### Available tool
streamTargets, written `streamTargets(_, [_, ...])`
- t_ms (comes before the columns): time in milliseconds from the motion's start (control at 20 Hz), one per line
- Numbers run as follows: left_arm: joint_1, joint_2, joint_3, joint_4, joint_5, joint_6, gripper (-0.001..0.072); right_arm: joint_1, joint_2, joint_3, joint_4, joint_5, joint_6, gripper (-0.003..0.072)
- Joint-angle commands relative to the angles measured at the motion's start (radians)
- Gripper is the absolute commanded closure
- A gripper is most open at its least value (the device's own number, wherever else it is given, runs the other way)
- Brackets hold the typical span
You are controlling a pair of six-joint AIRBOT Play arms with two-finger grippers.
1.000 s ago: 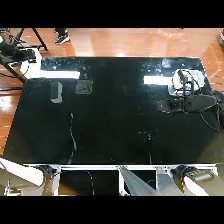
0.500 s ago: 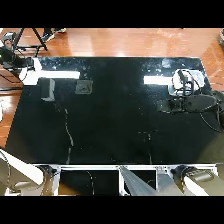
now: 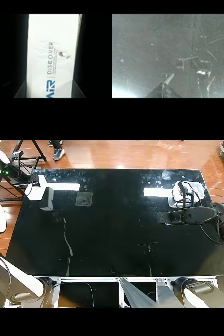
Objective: Fold the box and place the chain.
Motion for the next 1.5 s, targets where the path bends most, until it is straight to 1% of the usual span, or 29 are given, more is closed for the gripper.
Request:
streamTargets(0, [-0.001,-0.009,-0.001,-0.003,0.036,0.002,0.0688,0.000,0.000,0.001,0.000,0.001,0.000,0.0671])
streamTargets(550, [-0.003,-0.011,-0.001,0.000,0.075,0.003,0.0685,0.000,0.000,0.001,0.000,0.001,0.000,0.0671])
streamTargets(600, [-0.003,-0.011,-0.001,0.001,0.079,0.003,0.0587,0.000,0.000,0.001,0.000,0.001,0.000,0.0671])
streamTargets(650, [-0.003,-0.011,-0.001,0.005,0.080,0.003,0.0164,0.000,0.000,0.001,0.000,0.001,0.000,0.0671])
streamTargets(700, [-0.003,-0.011,-0.001,0.007,0.077,-0.002,0.0060,0.000,0.000,0.001,0.001,0.001,0.000,0.0671])
streamTargets(950, [-0.003,-0.007,0.007,0.020,0.043,-0.011,0.0060,0.000,0.000,0.001,0.011,0.000,0.000,0.0671])
streamTargets(1050, [-0.003,0.010,0.037,0.039,0.031,-0.022,0.0060,0.000,0.000,0.001,0.018,0.000,0.000,0.0671])
streamTargets(1150, [-0.003,0.056,0.078,0.042,0.040,-0.062,0.0060,0.000,0.000,0.002,0.012,0.014,0.000,0.0670])
streamTargets(1250, [-0.010,0.139,0.085,0.041,0.077,-0.093,0.0066,0.000,0.000,0.007,0.006,0.045,-0.001,0.0671])
streamTargets(1300, [-0.014,0.182,0.080,0.042,0.076,-0.106,0.0100,0.000,0.001,0.017,-0.008,0.055,-0.002,0.0671])
streamTargets(1350, [-0.023,0.222,0.066,0.041,0.047,-0.139,0.0193,0.000,0.001,0.030,-0.031,0.055,-0.015,0.0671])
streamTargets(1400, [-0.035,0.256,0.051,0.039,-0.010,-0.172,0.0425,0.000,0.002,0.042,-0.065,0.053,-0.015,0.0671])
streamTargets(1450, [-0.052,0.291,0.034,0.016,-0.085,-0.174,0.0694,-0.001,0.007,0.048,-0.088,0.052,-0.015,0.0671])
